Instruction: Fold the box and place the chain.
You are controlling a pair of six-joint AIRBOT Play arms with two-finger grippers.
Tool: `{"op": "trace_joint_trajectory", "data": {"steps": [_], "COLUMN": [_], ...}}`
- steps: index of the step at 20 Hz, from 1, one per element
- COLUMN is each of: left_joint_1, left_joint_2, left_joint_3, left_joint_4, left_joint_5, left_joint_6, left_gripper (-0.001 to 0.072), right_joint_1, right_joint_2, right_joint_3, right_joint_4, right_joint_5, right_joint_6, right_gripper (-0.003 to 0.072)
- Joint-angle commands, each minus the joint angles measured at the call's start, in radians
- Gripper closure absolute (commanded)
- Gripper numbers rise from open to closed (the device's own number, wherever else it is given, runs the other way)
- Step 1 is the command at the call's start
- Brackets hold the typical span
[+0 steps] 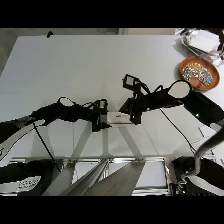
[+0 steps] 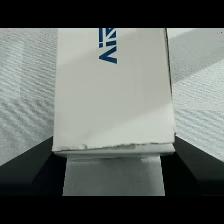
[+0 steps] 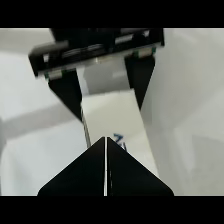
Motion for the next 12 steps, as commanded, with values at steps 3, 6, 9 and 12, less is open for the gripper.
{"op": "trace_joint_trajectory", "data": {"steps": [3,6,9,12], "left_joint_1": [0.0,0.0,0.0,0.0], "left_joint_2": [0.0,0.0,0.0,0.0], "left_joint_3": [0.0,0.0,0.0,0.0], "left_joint_4": [0.0,0.0,0.0,0.0], "left_joint_5": [0.001,0.001,0.001,0.001], "left_joint_6": [0.0,0.0,0.0,0.0], "left_gripper": [0.0621,0.0621,0.0621,0.0621], "right_joint_1": [-0.087,-0.091,-0.079,-0.072], "right_joint_2": [-0.008,-0.057,-0.108,-0.122], "right_joint_3": [-0.137,-0.196,-0.218,-0.231], "right_joint_4": [0.237,0.301,0.325,0.325], "right_joint_5": [-0.022,-0.019,-0.022,-0.022], "right_joint_6": [-0.172,-0.219,-0.246,-0.266], "right_gripper": [0.0676,0.0676,0.0676,0.0676]}}
